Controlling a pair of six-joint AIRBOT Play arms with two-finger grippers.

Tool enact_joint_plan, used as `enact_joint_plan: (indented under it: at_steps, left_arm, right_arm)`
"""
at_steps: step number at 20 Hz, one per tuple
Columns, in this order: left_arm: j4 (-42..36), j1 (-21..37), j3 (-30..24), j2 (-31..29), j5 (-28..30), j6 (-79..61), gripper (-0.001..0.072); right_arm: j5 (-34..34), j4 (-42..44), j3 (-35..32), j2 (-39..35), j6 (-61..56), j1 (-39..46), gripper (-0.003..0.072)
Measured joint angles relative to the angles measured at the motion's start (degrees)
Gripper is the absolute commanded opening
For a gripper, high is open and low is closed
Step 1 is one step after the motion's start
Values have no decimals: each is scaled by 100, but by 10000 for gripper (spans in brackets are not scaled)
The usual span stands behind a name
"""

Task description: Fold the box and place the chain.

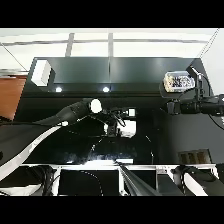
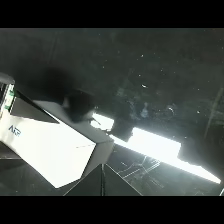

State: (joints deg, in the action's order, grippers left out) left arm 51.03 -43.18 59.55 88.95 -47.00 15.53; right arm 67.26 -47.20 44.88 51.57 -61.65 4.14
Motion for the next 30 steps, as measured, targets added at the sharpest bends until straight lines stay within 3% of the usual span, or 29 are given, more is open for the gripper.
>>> enact_joint_plan:
  at_steps: [1,4,7,11,16,21,26,29,30]
  left_arm:
    - [83,35,-2,-72,-33,140,278]
    - [380,354,0,-428,-186,861,272]
    - [1257,1038,-2,-870,-555,2129,276]
    - [2671,2549,-4,-1276,-1117,4186,276]
    - [3335,4754,-4,-1423,-1517,5530,276]
    - [3464,5952,-4,-1338,-916,5842,277]
    - [3217,6210,109,-896,254,5351,276]
    - [2970,6216,328,-490,557,5051,278]
    - [2898,6210,402,-361,588,4981,312]
  right_arm:
    - [-4,-2,-2,0,0,0,6]
    - [-4,-2,0,0,-2,0,6]
    - [-4,-2,0,0,-4,0,6]
    - [-2,0,-2,0,-4,0,6]
    - [-9,-2,0,0,-4,0,6]
    - [-192,0,-2,0,-4,0,7]
    - [-599,4,-2,0,-4,0,8]
    - [-826,7,0,0,-4,0,7]
    - [-892,4,0,0,-4,0,7]
